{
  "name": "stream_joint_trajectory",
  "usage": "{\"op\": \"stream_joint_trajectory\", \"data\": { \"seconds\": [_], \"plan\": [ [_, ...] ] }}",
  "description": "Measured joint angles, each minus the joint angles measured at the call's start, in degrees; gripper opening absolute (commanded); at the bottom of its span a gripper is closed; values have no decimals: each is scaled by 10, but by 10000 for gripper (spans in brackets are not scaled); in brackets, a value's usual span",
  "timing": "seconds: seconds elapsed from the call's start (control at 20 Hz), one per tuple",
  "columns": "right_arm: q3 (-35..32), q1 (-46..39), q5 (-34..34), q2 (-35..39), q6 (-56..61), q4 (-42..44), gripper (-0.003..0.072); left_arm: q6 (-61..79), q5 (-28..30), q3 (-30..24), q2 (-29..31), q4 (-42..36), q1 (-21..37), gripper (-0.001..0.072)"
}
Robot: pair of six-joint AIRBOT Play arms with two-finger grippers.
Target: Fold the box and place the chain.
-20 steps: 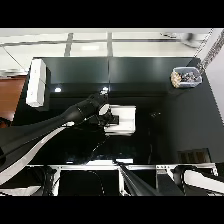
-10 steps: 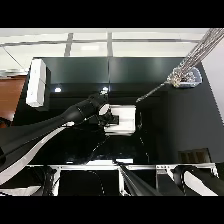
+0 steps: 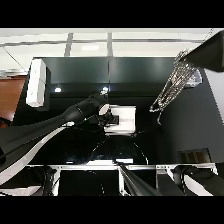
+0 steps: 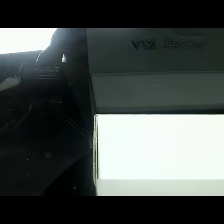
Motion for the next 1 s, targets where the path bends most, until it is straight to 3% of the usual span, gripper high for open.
{"op": "stream_joint_trajectory", "data": {
  "seconds": [0.35, 0.75, 1.0],
  "plan": [
    [-67, 36, -28, 1, -9, 46, 5, 0, 0, 0, 0, 0, 0, 29],
    [-272, 47, -155, 1, -58, 171, 8, 0, -1, 0, 0, 0, 0, 29],
    [-389, 84, -238, 1, -68, 159, 9, 0, -2, 0, 0, 0, 0, 29]
  ]
}}
